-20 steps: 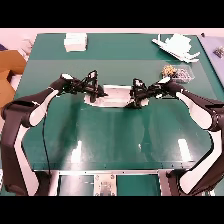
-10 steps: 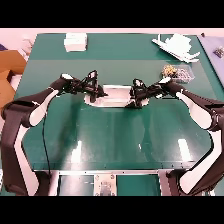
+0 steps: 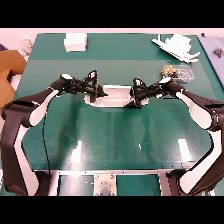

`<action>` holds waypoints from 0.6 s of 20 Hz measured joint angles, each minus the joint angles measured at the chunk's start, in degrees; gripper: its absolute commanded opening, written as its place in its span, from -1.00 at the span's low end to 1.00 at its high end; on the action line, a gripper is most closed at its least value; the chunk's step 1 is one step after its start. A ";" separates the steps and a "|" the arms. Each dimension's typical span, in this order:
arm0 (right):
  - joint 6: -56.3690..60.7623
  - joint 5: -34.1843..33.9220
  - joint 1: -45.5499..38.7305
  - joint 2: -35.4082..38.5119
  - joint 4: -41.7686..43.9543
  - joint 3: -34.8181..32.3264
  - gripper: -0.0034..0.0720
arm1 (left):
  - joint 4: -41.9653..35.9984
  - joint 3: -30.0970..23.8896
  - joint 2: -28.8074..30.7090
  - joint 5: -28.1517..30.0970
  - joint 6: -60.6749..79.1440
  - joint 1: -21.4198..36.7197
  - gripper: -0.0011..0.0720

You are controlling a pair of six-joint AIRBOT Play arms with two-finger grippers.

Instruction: Fold the box and place the chain.

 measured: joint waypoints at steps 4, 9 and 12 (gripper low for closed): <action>-0.02 0.20 0.00 0.00 -0.13 0.02 0.55 | 0.02 0.00 0.00 -0.11 0.00 0.00 -0.92; -0.04 0.37 -0.02 -0.11 -0.39 0.04 0.55 | 0.02 0.00 0.00 -0.02 0.00 0.00 -0.92; -0.11 0.22 0.00 -0.13 -0.79 0.04 0.55 | 0.00 0.00 0.00 0.00 0.00 0.00 -0.92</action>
